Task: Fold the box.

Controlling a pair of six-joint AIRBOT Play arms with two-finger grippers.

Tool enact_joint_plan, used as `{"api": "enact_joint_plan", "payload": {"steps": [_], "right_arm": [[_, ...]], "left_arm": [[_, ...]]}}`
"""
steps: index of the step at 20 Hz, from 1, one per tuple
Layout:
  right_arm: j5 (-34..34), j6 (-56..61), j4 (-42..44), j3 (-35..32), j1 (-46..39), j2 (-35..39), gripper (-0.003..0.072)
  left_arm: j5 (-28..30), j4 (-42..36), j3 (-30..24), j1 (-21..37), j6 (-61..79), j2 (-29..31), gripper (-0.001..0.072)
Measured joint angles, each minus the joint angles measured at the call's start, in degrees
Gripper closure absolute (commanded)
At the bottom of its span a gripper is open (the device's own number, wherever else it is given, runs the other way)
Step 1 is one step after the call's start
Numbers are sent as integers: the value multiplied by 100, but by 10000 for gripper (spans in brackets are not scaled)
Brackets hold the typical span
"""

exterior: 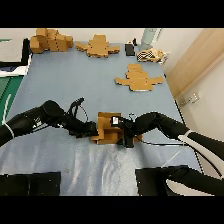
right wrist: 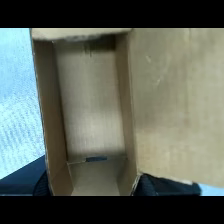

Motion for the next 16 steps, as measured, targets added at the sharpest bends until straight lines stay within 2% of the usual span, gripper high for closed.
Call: {"api": "enact_joint_plan", "payload": {"steps": [4, 9, 12, 16], "right_arm": [[0, -2, 2, 0, 0, 0, 248], [0, 0, 2, 2, 0, 0, 248], [0, 0, 0, 2, 0, 0, 248], [0, 0, 0, 0, 0, 0, 248]], "left_arm": [[282, 1167, 326, -680, -1355, -2, 281], [212, 2789, 776, -1353, -3104, -11, 281], [120, 3322, 916, -1563, -3788, -28, 281], [-66, 3633, 1069, -1707, -4280, -210, 281]]}}
